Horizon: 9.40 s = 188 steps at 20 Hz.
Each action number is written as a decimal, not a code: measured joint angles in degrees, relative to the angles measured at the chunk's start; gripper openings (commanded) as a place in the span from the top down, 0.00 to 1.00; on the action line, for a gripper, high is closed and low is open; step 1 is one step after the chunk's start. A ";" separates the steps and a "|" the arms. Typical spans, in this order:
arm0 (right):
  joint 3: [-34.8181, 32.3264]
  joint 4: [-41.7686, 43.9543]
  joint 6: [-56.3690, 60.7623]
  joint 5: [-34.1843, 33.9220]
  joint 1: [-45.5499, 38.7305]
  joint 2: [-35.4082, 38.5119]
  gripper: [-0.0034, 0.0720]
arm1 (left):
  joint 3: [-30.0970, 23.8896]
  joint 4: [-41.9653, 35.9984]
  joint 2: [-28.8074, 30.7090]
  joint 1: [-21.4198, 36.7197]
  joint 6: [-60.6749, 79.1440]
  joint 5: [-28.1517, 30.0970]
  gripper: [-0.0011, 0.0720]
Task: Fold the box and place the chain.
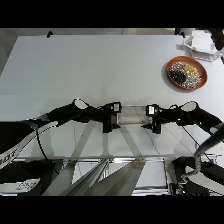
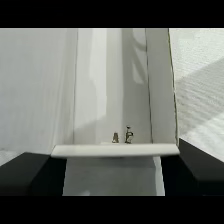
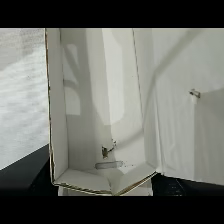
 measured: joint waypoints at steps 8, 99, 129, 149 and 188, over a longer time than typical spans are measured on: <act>0.02 -0.24 -0.15 0.26 -0.02 0.04 0.55 | 0.04 0.83 0.17 -2.16 -0.37 -0.55 0.69; -0.07 17.51 25.90 -17.66 7.19 12.92 0.93 | -0.02 13.53 3.34 -2.38 -11.43 6.69 0.71; 2.71 -30.53 43.23 4.81 7.76 24.68 0.48 | -0.02 13.53 3.34 -2.38 -11.41 6.54 0.71; 1.29 -17.73 19.69 -1.33 7.76 12.24 0.82 | -0.02 13.53 3.34 -2.38 -11.43 6.54 0.71; 1.18 -12.83 38.12 -2.32 12.33 24.87 0.93 | -0.02 13.51 3.34 -2.40 -11.41 6.60 0.71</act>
